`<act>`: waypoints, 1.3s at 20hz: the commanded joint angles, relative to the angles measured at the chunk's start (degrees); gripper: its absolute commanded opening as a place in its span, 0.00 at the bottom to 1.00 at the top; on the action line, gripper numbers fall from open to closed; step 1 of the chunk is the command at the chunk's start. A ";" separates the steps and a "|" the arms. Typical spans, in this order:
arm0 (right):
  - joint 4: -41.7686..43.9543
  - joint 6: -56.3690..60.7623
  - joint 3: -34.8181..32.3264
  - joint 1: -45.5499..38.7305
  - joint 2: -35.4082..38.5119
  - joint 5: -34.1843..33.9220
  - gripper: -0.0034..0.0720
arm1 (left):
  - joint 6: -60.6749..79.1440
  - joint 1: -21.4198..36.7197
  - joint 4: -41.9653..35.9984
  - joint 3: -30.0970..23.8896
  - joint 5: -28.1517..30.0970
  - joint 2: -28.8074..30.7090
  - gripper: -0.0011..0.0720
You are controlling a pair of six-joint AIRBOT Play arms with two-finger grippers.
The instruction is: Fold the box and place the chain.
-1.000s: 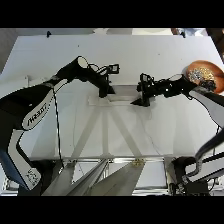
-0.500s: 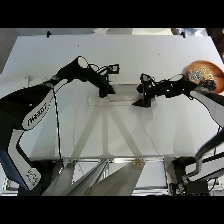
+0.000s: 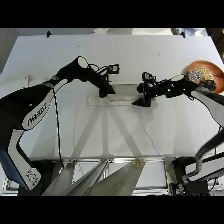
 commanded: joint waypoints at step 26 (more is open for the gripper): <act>-3.02 0.37 -0.02 0.22 -0.04 -0.42 0.91 | 0.00 0.00 0.02 0.00 0.00 0.00 0.03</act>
